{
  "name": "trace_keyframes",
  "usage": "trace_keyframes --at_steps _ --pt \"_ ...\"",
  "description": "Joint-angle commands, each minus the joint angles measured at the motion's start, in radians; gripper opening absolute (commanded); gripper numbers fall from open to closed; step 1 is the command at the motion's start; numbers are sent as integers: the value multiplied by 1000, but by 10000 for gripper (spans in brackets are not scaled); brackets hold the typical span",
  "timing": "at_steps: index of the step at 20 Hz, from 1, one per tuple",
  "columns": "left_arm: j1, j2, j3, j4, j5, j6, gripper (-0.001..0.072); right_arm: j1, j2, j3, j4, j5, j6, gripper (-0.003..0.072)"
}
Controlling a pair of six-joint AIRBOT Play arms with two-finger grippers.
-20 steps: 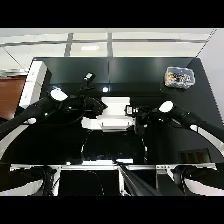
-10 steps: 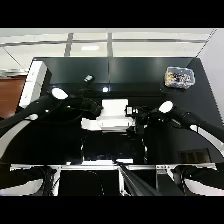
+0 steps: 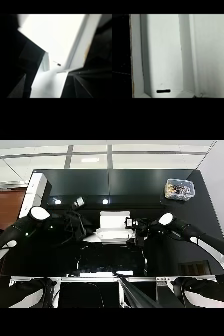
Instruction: Fold the box and place the chain.
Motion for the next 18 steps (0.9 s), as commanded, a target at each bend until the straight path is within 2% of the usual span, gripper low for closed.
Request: trace_keyframes --at_steps 1,4,7,9,11,12,13,14,18 --pt "-41 6 -40 66 96 264 704 1 0 0 0 0 0 227" --pt "-107 -10 -39 126 158 312 699 1 0 0 0 0 0 227" --pt "-142 -45 -27 84 150 311 670 1 0 0 0 0 0 227" --pt "-145 -62 -27 18 143 312 538 1 0 0 0 0 0 227" --pt "-145 -63 -26 8 118 311 333 1 0 0 0 0 0 227" --pt "-145 -63 -24 3 96 311 324 1 0 0 0 0 0 227" --pt "-145 -63 -24 -26 88 311 274 1 0 0 0 0 0 227" --pt "-145 -63 -24 -58 90 312 179 1 0 0 0 0 0 227" --pt "-145 -93 -23 -136 100 316 162 1 0 0 0 0 0 227"
